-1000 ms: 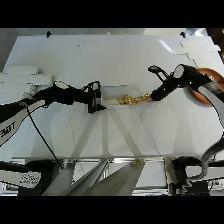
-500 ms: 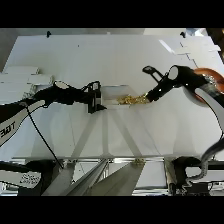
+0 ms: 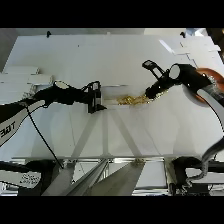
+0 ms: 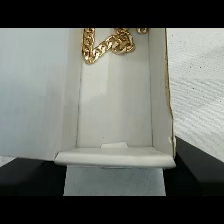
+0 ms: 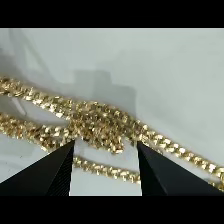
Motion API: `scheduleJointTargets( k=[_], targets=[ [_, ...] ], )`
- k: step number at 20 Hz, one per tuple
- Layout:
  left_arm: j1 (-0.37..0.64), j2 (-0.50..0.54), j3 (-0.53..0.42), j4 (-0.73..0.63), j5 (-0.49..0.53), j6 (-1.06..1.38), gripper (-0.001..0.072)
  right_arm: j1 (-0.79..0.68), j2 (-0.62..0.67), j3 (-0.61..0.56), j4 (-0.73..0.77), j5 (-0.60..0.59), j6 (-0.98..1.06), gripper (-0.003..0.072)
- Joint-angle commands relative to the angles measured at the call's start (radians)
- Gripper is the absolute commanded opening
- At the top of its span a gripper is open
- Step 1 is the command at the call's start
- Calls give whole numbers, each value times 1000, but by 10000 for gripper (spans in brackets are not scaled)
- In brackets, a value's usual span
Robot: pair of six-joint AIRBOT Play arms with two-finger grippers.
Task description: Fold the box and place the chain.
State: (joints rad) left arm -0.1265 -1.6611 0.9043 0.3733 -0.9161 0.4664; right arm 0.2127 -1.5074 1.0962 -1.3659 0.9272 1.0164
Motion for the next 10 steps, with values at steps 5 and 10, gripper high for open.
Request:
scheduleJointTargets(
  k=[5, 10],
  targets=[
    [0, 0, 0, 0, 0, 0, 260, 47, -87, 1, -83, 9, 8, 367],
    [0, 0, 0, 0, 0, 0, 260, 48, -84, 1, -97, 47, 10, 10]
  ],
)
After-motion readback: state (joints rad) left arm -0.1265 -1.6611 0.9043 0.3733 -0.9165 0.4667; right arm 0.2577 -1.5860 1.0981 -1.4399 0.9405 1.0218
